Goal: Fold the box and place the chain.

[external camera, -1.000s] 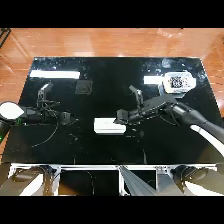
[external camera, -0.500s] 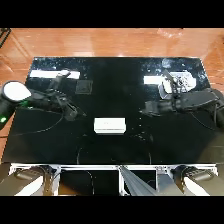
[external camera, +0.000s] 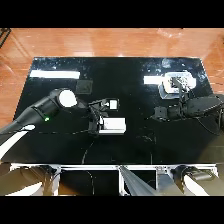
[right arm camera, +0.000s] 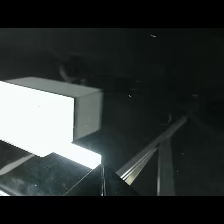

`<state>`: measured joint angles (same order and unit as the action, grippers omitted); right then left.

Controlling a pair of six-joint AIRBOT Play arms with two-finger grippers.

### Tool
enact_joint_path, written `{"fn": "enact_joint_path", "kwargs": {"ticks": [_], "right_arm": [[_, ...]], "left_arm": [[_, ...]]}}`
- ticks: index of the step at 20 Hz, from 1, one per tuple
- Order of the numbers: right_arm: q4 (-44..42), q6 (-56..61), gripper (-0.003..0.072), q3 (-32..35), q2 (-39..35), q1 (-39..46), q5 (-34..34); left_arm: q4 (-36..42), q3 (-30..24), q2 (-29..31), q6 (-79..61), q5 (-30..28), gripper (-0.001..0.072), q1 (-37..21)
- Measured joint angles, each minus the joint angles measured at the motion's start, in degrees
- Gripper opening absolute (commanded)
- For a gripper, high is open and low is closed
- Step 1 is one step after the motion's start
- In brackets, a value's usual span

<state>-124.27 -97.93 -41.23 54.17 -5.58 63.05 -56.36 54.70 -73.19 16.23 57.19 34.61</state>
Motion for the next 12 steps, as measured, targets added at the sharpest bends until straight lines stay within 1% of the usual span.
{"fn": "enact_joint_path", "kwargs": {"ticks": [9,12], "right_arm": [[0.2,0.0,0.0021,0.3,0.0,0.2,-1.5],[0.2,0.0,0.0022,0.3,0.0,0.2,-1.6]], "left_arm": [[-0.2,0.1,-1.8,1.1,-4.1,0.0633,1.5],[-2.1,0.1,-1.9,3.8,-4.7,0.0633,1.5]]}}
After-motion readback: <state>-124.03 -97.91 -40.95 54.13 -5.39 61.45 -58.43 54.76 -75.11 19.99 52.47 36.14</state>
